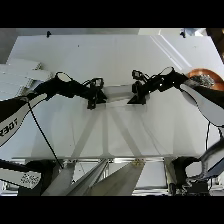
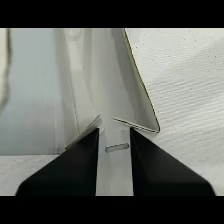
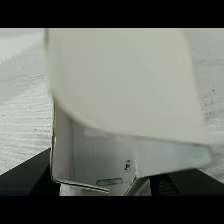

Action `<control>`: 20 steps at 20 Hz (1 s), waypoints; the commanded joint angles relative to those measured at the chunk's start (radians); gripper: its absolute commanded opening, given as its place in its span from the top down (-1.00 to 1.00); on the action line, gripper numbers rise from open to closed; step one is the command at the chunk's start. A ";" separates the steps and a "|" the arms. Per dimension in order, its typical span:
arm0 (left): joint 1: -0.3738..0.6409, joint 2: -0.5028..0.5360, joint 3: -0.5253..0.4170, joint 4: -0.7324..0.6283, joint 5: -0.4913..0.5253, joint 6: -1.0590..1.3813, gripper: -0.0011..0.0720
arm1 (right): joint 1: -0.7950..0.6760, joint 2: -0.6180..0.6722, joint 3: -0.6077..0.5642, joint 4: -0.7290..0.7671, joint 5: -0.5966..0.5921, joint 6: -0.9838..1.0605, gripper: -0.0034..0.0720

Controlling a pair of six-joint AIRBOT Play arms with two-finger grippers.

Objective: Fold the box and place the chain.

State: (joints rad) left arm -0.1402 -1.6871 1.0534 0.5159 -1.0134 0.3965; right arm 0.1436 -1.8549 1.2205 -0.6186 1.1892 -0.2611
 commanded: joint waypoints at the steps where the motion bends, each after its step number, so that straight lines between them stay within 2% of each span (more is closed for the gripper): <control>1: 0.000 0.000 0.000 -0.007 0.003 -0.001 0.17 | 0.000 -0.001 0.000 0.000 0.000 -0.001 -0.17; 8: 0.006 0.002 0.000 -0.002 0.003 -0.005 0.22 | 0.000 -0.001 0.000 0.000 0.000 -0.001 -0.17; 9: 0.013 0.004 0.000 0.006 0.000 -0.005 0.38 | 0.000 -0.001 0.000 0.000 0.000 -0.001 -0.17; 10: 0.024 0.010 0.000 0.023 -0.008 -0.005 0.72 | 0.000 -0.001 0.000 0.000 0.000 -0.001 -0.17; 11: 0.037 0.021 -0.003 0.038 -0.014 -0.005 0.95 | 0.000 -0.001 0.000 0.000 0.000 -0.001 -0.17; 14: 0.088 0.076 -0.033 0.049 -0.052 -0.024 0.93 | 0.000 -0.001 0.000 0.000 0.000 -0.001 -0.17; 16: 0.137 0.131 -0.059 0.104 -0.084 -0.045 0.94 | 0.000 -0.001 0.000 0.000 0.000 -0.001 -0.17; 20: 0.250 0.235 -0.133 0.211 -0.085 -0.140 0.94 | 0.000 -0.001 0.000 0.000 0.000 -0.001 -0.17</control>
State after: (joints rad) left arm 0.0391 -1.5162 0.9646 0.6434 -1.0847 0.3191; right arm 0.1436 -1.8549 1.2205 -0.6178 1.1877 -0.2611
